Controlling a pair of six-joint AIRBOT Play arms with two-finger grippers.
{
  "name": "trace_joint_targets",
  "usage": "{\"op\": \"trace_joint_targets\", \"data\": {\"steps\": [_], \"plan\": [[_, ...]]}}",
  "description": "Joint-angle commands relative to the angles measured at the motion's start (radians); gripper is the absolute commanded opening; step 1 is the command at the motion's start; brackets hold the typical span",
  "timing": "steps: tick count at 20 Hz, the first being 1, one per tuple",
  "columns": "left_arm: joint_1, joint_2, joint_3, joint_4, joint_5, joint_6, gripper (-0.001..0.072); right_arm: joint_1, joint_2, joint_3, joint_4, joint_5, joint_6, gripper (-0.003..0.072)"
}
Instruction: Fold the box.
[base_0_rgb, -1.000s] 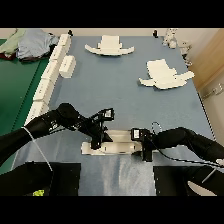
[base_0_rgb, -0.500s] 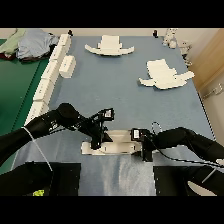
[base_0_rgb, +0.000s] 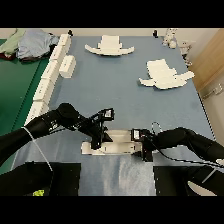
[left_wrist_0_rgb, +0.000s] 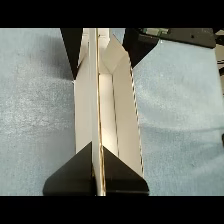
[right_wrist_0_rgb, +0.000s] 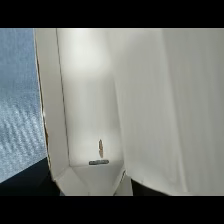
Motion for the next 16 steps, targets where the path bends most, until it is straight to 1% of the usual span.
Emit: {"op": "trace_joint_targets", "data": {"steps": [1, 6, 8, 9, 11, 12, 14, 16], "plan": [[0.0, 0.0, 0.002, -0.021, 0.012, 0.0, 0.0017, 0.0, 0.0, -0.001, -0.011, 0.0, 0.0, 0.0508], [0.0, 0.0, 0.002, -0.021, 0.005, -0.029, 0.0022, 0.0, 0.0, -0.001, -0.012, 0.0, 0.0, 0.0507], [0.0, 0.0, 0.002, -0.02, 0.009, -0.087, 0.04, 0.0, 0.0, -0.001, -0.012, 0.0, 0.0, 0.0507], [0.002, 0.001, 0.002, -0.015, 0.005, -0.106, 0.0421, 0.0, 0.0, -0.001, -0.012, 0.0, 0.0, 0.0507], [0.002, 0.013, 0.002, 0.032, -0.005, -0.167, 0.0422, 0.0, 0.0, -0.001, -0.011, 0.0, 0.0, 0.0507], [0.002, 0.031, 0.002, 0.074, -0.006, -0.241, 0.0422, 0.0, 0.0, -0.001, -0.012, 0.0, 0.0, 0.0508], [0.002, 0.092, 0.002, 0.19, -0.03, -0.42, 0.0423, 0.0, 0.0, -0.001, -0.012, 0.0, 0.0, 0.0508], [0.002, 0.181, 0.002, 0.326, -0.092, -0.615, 0.0422, 0.0, 0.0, -0.001, -0.012, 0.0, 0.0, 0.0508]]}}
